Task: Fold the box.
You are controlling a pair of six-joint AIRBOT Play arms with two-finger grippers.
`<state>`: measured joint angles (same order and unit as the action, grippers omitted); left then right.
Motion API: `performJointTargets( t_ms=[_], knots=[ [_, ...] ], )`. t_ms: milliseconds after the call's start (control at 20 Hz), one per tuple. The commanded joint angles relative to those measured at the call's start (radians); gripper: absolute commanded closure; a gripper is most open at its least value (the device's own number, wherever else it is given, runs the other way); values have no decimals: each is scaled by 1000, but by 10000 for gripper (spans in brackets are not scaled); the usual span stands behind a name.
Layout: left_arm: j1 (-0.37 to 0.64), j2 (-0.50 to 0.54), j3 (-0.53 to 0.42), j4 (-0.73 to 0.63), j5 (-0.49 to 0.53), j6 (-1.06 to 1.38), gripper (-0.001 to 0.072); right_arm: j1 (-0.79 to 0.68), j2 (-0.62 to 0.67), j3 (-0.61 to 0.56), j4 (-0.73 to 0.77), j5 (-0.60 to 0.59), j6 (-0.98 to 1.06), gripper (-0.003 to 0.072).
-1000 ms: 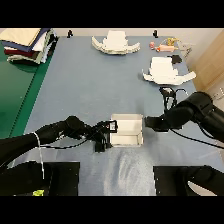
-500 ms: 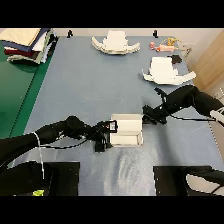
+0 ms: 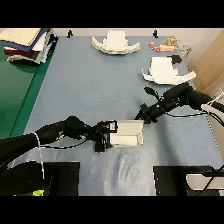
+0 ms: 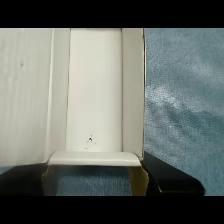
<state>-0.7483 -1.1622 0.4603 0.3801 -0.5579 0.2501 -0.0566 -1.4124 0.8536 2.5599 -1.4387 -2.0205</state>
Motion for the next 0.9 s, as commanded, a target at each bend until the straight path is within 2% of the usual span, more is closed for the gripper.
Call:
performJointTargets(
  t_ms=[0,200,450,550,750,850],
  knots=[
    [1,0,0,0,0,0,183,53,26,-9,-35,-26,-80,683],
    [1,0,0,0,0,0,183,145,123,-62,-51,80,-182,683],
    [1,0,0,0,0,0,183,314,353,-187,-80,432,-266,683],
    [1,0,0,0,0,0,182,397,441,-242,-105,534,-266,683],
    [1,0,0,0,0,0,183,545,571,-331,-172,671,-261,683],
    [1,0,0,0,0,0,183,593,589,-353,-262,703,-198,683]
  ],
)
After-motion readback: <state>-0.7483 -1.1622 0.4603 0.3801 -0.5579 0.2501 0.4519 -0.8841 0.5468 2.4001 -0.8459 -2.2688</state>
